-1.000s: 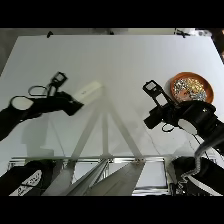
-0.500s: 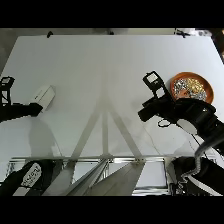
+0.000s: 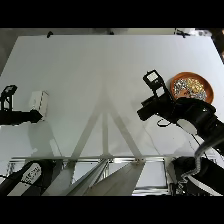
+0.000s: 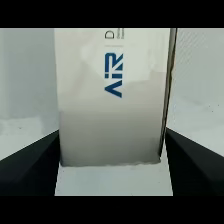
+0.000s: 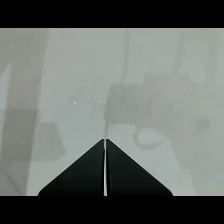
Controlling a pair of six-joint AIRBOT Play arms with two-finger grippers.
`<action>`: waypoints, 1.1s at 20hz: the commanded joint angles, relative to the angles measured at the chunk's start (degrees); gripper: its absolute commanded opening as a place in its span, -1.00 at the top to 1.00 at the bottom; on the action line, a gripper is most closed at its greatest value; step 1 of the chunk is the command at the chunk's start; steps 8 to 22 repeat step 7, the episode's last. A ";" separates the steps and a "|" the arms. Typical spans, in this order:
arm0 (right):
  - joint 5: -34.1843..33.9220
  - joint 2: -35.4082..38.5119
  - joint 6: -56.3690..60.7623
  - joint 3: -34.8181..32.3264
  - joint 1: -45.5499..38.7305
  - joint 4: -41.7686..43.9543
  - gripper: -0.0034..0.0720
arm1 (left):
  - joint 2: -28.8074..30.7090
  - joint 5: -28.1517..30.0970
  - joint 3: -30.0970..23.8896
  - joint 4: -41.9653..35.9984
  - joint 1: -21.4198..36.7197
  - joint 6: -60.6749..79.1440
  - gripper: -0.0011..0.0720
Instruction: Fold the box and place the chain.
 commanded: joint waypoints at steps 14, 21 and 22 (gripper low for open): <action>-0.07 -0.02 0.02 -0.02 0.02 0.04 0.88 | 12.04 -2.49 -0.02 2.12 0.11 -0.33 -0.93; -0.07 -0.02 0.02 -0.02 0.02 0.04 0.88 | 12.04 -2.49 -0.02 2.12 0.11 -0.33 -0.93; -0.07 -0.02 0.02 -0.02 0.02 0.04 0.88 | 12.04 -2.49 -0.02 2.12 0.11 -0.33 -0.93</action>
